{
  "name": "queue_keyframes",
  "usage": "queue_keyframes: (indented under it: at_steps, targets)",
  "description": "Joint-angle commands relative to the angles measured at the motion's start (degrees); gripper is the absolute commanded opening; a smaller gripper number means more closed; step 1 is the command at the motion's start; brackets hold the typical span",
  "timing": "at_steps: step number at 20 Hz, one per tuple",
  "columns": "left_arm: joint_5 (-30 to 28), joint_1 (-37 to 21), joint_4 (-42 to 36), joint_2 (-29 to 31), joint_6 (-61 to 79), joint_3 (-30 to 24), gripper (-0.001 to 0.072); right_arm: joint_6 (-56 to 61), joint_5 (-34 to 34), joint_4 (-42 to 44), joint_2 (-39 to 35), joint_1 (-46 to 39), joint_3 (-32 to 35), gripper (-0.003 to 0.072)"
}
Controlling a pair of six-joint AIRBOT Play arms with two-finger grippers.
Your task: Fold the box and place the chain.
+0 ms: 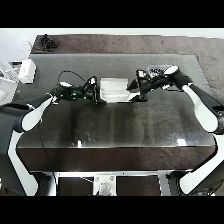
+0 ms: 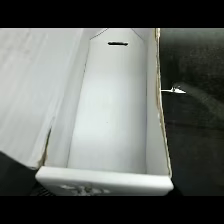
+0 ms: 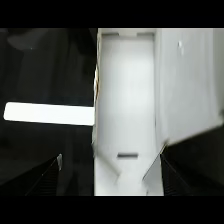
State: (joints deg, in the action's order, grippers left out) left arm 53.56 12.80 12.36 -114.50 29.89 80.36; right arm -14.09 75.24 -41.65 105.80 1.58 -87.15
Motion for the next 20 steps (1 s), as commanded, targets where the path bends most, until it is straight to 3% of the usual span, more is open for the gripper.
queue_keyframes:
  at_steps: [1, 3, 4, 5, 6, 10, 20]
  targets:
    - [1.14, 0.07, 0.52, -0.02, 0.15, -0.04, 0.0466, 5.66, 1.01, -3.06, -5.27, -2.49, -0.11, 0.072]
    - [1.14, 0.07, 0.52, -0.02, 0.13, -0.04, 0.0466, 6.62, 4.07, -1.49, -7.41, -2.71, -0.11, 0.0711]
    - [1.16, 0.04, 0.5, -0.02, 0.13, -0.04, 0.0466, 6.6, 6.19, 0.37, -7.8, -2.43, -0.11, 0.0573]
    - [1.2, 0.04, 0.5, -0.02, 0.13, -0.04, 0.0466, 6.6, 7.87, 2.93, -7.82, -2.01, -0.11, 0.0223]
    - [1.51, 0.04, 0.52, -0.02, 0.13, -0.04, 0.0466, 6.56, 8.41, 4.48, -7.67, -1.51, -0.07, 0.0021]
    - [2.91, 0.04, 0.52, -0.02, 0.15, -0.04, 0.0466, 6.58, 4.17, 7.65, -6.56, 1.33, 0.17, 0.0008]
    - [3.06, 0.04, 0.55, -0.02, -0.09, -0.04, 0.0466, 5.92, -22.43, 8.5, -1.29, 5.11, 0.11, 0.0006]
